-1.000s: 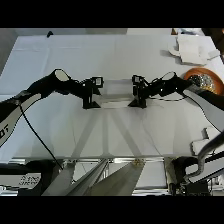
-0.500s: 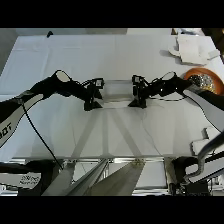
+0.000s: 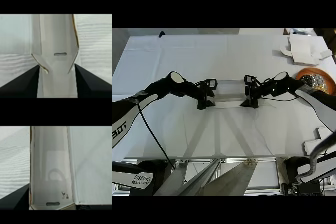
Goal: Fold the box and place the chain.
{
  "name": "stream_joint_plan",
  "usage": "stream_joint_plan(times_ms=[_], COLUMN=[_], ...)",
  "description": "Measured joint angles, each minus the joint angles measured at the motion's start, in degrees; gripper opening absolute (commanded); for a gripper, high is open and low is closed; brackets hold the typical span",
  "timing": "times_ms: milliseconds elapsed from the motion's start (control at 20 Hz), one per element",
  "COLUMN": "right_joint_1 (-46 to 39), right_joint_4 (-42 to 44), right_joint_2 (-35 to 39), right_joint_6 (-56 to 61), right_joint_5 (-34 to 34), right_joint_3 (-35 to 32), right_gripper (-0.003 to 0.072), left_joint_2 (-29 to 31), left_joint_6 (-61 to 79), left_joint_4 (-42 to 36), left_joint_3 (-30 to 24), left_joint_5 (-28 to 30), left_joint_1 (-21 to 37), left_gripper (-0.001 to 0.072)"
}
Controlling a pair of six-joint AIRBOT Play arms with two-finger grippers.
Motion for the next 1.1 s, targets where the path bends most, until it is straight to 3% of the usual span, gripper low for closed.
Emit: stream_joint_plan(times_ms=[200,550,700,1050,1100], right_joint_1=[0.0,0.0,0.0,0.0,0.0], right_joint_4=[0.0,-0.1,-0.1,0.0,0.0], right_joint_2=[0.0,0.0,0.0,0.0,0.0], right_joint_6=[0.0,-0.1,0.0,0.0,0.0], right_joint_5=[0.0,0.2,0.2,0.0,0.0], right_joint_3=[0.0,0.0,0.0,0.0,0.0], right_gripper=[0.0483,0.0483,0.0483,0.0483,0.0483], left_joint_2=[0.0,-0.1,-0.1,-0.1,-0.1], left_joint_6=[0.2,2.8,3.3,3.7,3.7], left_joint_4=[-0.1,-0.4,-0.9,-1.5,-1.8], left_joint_3=[0.0,0.0,0.0,0.0,0.0], left_joint_5=[1.3,-0.2,-0.6,0.5,0.9], left_joint_1=[-0.2,-0.9,-1.0,-1.1,-1.1], left_gripper=[0.0266,0.0267,0.0208,0.0205,0.0178])
